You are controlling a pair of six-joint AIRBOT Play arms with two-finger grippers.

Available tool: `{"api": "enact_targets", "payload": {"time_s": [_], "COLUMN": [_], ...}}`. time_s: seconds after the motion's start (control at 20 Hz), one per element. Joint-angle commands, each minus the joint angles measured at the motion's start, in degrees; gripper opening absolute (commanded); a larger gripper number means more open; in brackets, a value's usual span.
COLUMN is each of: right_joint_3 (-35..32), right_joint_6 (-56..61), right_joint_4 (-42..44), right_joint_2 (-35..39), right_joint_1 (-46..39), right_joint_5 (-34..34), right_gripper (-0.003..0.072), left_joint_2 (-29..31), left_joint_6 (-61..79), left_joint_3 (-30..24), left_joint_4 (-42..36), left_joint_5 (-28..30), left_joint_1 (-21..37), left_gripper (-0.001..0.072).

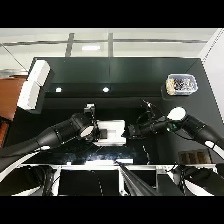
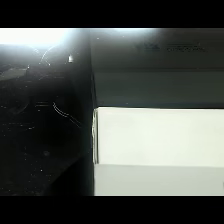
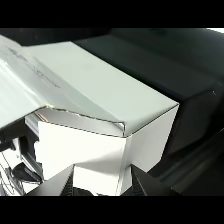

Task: Fold the box and place the chain.

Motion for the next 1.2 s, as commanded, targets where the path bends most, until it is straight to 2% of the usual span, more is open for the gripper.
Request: {"api": "enact_targets", "payload": {"time_s": [0.0, 0.25, 0.45, 0.65, 0.9, 1.15], "right_joint_3": [0.17, 0.42, 3.02, 4.33, 4.33, 4.35], "right_joint_6": [2.95, 6.88, 15.41, 23.23, 28.55, 37.35], "right_joint_4": [-3.30, -5.88, -14.03, -20.74, -25.99, -35.71], "right_joint_2": [-0.02, -0.02, -0.02, -0.04, -0.04, -0.04], "right_joint_1": [1.31, 6.16, 10.23, 13.07, 16.87, 20.90], "right_joint_5": [-2.12, -8.15, -11.45, -13.22, -15.67, -15.54], "right_gripper": [0.0400, 0.0400, 0.0400, 0.0374, 0.0374, 0.0375], "left_joint_2": [0.00, 0.00, 0.00, 0.00, 0.00, 0.00], "left_joint_6": [0.00, -0.02, -0.02, -0.02, -0.02, -0.02], "left_joint_3": [0.00, 0.00, 0.00, 0.00, 0.00, 0.00], "left_joint_4": [0.00, 0.00, 0.00, 0.00, 0.00, 0.00], "left_joint_5": [0.00, 0.00, 0.00, 0.02, 0.00, 0.02], "left_joint_1": [0.04, 0.04, 0.04, 0.04, 0.02, 0.02], "left_gripper": [0.0028, 0.0028, 0.0028, 0.0028, 0.0028, 0.0028]}}
